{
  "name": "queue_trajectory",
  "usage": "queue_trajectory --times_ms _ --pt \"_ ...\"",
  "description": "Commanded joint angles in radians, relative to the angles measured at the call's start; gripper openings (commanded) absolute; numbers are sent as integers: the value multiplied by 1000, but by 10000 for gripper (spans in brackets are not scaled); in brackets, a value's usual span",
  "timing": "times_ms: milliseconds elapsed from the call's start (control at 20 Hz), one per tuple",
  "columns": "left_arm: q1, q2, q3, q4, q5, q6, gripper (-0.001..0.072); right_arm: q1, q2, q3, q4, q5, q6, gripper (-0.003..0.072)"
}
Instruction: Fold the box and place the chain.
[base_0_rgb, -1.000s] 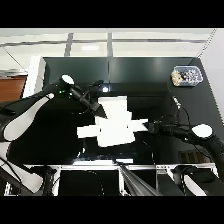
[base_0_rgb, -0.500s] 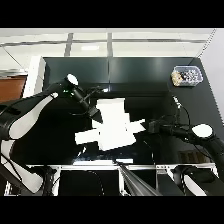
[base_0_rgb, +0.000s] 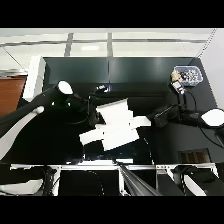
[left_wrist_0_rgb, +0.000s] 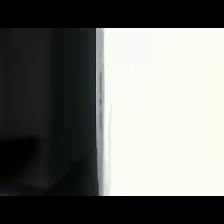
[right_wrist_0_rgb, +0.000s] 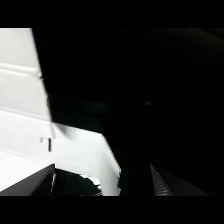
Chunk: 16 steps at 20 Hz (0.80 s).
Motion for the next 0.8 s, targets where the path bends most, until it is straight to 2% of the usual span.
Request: queue_trajectory --times_ms 0,50,200,400,700,750 --pt "-44 97 -116 85 199 318 24 -2 1 49 -84 -20 -35 657" --pt "-53 90 -114 95 217 343 24 -2 1 49 -48 -21 -35 657" --pt "-67 70 -110 6 276 417 25 10 1 44 -40 2 -77 657" --pt "-67 47 -77 -2 278 473 26 80 0 -14 -37 21 -255 657" --pt "-99 45 -66 72 279 446 25 285 0 -188 -28 -150 -347 659" --pt "-101 43 -66 83 279 418 25 312 -1 -207 -29 -172 -348 681"
